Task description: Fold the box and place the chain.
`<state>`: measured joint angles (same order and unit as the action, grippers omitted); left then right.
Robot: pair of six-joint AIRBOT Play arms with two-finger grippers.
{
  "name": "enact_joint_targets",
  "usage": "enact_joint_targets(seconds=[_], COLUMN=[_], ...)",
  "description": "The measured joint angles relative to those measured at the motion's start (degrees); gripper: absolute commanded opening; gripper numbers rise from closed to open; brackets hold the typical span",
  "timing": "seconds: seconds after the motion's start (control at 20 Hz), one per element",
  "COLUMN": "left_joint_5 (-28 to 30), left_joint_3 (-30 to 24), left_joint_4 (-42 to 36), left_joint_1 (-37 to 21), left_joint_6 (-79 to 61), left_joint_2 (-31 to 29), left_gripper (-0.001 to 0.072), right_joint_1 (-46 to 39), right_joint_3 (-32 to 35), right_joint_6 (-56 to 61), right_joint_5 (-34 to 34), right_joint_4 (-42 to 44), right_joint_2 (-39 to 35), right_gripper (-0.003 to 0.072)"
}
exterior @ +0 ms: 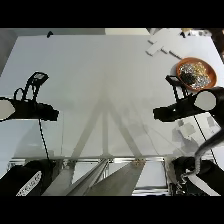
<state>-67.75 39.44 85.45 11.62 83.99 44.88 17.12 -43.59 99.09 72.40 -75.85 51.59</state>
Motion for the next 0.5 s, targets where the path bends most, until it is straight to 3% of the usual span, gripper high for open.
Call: enact_joint_targets(seconds=[0.3,0.5], left_joint_5=[0.0,0.0], left_joint_3=[0.0,0.0], left_joint_4=[0.0,0.0], left_joint_1=[0.0,0.0], left_joint_6=[0.0,0.0], left_joint_2=[0.0,0.0], left_gripper=[0.0012,0.0012], right_joint_1=[0.0,-2.2], right_joint_3=[0.0,0.0], right_joint_6=[-0.6,-1.2], right_joint_5=[-0.5,-0.4], right_joint_4=[-0.9,-11.1], right_joint_2=[0.0,0.0], right_gripper=[0.0018,0.0013])
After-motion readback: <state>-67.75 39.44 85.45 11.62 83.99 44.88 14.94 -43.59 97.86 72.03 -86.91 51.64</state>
